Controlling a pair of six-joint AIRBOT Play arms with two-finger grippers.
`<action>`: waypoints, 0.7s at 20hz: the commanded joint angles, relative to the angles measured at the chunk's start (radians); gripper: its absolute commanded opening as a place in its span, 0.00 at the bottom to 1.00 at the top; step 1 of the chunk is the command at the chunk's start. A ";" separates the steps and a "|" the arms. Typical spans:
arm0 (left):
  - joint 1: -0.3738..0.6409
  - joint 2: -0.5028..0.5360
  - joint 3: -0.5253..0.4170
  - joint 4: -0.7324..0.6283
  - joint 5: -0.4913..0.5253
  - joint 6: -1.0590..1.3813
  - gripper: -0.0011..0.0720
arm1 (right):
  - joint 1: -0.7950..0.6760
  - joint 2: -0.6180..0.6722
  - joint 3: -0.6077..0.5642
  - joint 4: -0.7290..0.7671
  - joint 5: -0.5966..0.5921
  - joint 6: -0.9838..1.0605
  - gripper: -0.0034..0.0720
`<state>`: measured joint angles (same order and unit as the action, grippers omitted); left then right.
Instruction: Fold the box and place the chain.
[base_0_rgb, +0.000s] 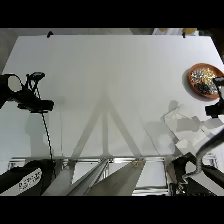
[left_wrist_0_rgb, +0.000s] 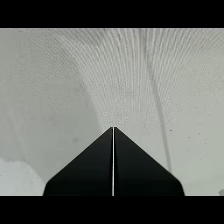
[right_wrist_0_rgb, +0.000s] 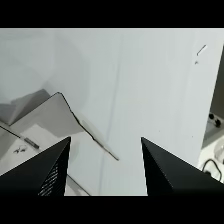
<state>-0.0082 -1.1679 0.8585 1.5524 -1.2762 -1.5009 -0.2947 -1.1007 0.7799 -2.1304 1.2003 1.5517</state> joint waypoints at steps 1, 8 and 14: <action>0.000 0.000 0.000 0.000 0.000 0.000 0.03 | -0.113 -0.003 0.005 0.093 -0.098 -0.227 0.69; 0.000 0.000 0.000 0.000 0.000 0.000 0.03 | -0.113 -0.118 0.005 0.090 -0.089 -0.312 0.67; 0.000 0.000 0.000 0.000 0.000 0.000 0.03 | -0.113 -0.197 0.004 0.074 -0.019 -0.291 0.41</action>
<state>-0.0082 -1.1679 0.8585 1.5520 -1.2758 -1.5009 -0.4061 -1.2598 0.7841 -2.0483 1.1454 1.2518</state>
